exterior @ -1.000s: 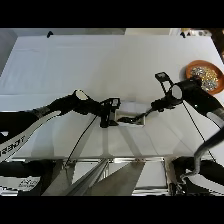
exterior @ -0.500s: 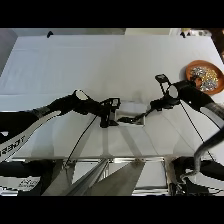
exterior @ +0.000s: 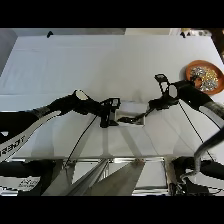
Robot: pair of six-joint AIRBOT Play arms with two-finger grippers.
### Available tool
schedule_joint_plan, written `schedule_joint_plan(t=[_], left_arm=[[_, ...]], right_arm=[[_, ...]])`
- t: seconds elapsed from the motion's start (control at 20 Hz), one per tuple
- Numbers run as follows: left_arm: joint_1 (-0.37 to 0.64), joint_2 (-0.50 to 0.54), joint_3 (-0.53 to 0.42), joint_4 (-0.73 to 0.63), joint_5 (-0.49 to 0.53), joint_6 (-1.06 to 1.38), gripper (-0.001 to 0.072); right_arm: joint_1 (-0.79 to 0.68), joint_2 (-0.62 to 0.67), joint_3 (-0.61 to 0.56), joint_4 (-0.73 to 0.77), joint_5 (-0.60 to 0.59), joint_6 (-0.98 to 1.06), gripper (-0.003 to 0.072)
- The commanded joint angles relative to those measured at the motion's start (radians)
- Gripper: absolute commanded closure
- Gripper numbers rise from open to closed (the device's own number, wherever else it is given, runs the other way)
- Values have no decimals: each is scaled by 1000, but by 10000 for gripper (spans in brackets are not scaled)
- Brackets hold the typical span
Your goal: Fold the box and place the chain.
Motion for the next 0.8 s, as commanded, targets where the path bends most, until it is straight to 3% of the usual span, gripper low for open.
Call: schedule_joint_plan(t=[0.0, 0.15, 0.3, 0.35, 0.75], left_arm=[[0, 1, 1, 1, 0, 0, 499], [0, 1, 1, 0, 0, 0, 499], [0, 1, 1, 0, 0, 0, 499], [0, 1, 1, 0, 0, 0, 499], [0, 1, 1, 0, 0, 0, 499]], right_arm=[[0, -8, -2, -11, 3, -3, 667], [0, -1, -2, -16, 21, -6, 662], [-1, 45, -1, -18, 26, -9, 505], [-6, 59, -1, -18, 24, -8, 485], [-25, 69, -1, -8, 16, -8, 484]])
